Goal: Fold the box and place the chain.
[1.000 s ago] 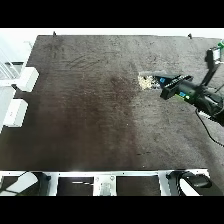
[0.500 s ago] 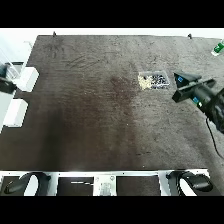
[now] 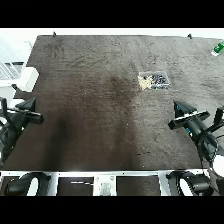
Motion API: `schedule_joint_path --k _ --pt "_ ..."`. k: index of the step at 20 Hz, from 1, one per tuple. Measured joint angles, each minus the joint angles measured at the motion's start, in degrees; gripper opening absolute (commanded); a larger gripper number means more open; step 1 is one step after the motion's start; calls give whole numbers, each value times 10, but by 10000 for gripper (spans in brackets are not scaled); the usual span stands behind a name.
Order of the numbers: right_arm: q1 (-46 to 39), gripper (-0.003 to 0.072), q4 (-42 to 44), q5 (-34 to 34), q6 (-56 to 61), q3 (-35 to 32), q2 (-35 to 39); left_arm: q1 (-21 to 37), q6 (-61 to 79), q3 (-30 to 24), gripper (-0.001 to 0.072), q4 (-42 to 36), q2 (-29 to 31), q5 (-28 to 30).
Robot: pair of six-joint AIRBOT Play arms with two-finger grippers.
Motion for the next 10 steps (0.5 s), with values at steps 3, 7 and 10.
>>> schedule_joint_path --k 3,7,10 --pt "0 11 -1 -5 0 -34 20 -3 -2 -13 19 0 6 3" --pt "0 11 -1 -7 0 -53 29 -5 -3 -18 19 0 8 1" --pt "0 11 -1 -9 0 -58 31 -5 -3 -20 20 0 9 1"
